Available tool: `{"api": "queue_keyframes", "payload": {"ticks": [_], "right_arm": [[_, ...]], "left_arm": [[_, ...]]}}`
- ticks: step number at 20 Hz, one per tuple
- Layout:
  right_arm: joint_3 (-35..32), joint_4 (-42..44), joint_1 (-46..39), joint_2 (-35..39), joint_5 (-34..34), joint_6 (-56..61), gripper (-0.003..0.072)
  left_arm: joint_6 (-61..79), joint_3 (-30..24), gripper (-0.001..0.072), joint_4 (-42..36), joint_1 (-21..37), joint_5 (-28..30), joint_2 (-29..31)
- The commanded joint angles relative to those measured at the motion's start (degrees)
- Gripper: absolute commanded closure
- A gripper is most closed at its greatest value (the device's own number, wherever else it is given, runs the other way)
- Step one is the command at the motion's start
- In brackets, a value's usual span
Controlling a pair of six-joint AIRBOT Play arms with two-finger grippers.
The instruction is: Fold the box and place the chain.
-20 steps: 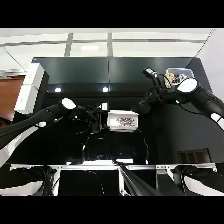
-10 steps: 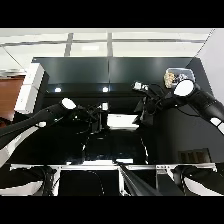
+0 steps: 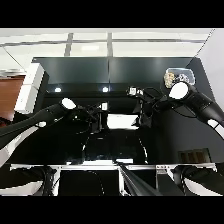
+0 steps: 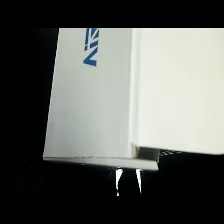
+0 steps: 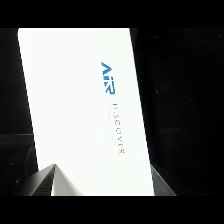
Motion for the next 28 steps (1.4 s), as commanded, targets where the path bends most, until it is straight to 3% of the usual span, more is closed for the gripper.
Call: {"api": "queue_keyframes", "payload": {"ticks": [1, 3, 7, 8, 10, 17, 24, 28], "right_arm": [[0.0, -0.4, 0.1, 0.0, -0.5, 1.7, 0.0284], [0.0, -0.4, 0.1, 0.0, 0.4, 2.4, 0.0441], [0.0, -0.4, 0.1, 0.0, 0.6, 2.4, 0.0442], [0.0, -0.3, 0.1, 0.0, 0.5, 2.4, 0.04], [0.0, -0.3, 0.4, 0.0, -0.2, 2.8, -0.0014], [-0.5, -0.9, 4.9, -1.0, -6.6, -0.3, -0.0022], [-0.5, -2.3, 5.7, -1.2, -3.1, -0.7, -0.0016], [-0.5, -4.8, 6.3, -1.2, -5.3, -0.7, -0.0016]], "left_arm": [[0.0, 0.1, 0.0247, 0.0, 0.0, 0.0, 0.0], [0.0, 0.1, 0.0247, 0.0, 0.0, -0.1, 0.0], [0.0, 0.1, 0.0247, 0.0, 0.0, -0.1, 0.0], [0.0, 0.1, 0.0248, 0.0, 0.0, -0.1, 0.0], [0.0, 0.1, 0.0247, 0.0, 0.0, -0.2, 0.0], [0.0, 0.1, 0.0247, 0.0, 0.0, -0.2, 0.0], [0.0, 0.1, 0.0247, 0.0, 0.0, -0.2, 0.0], [0.0, 0.1, 0.0247, 0.0, 0.0, -0.2, 0.0]]}}
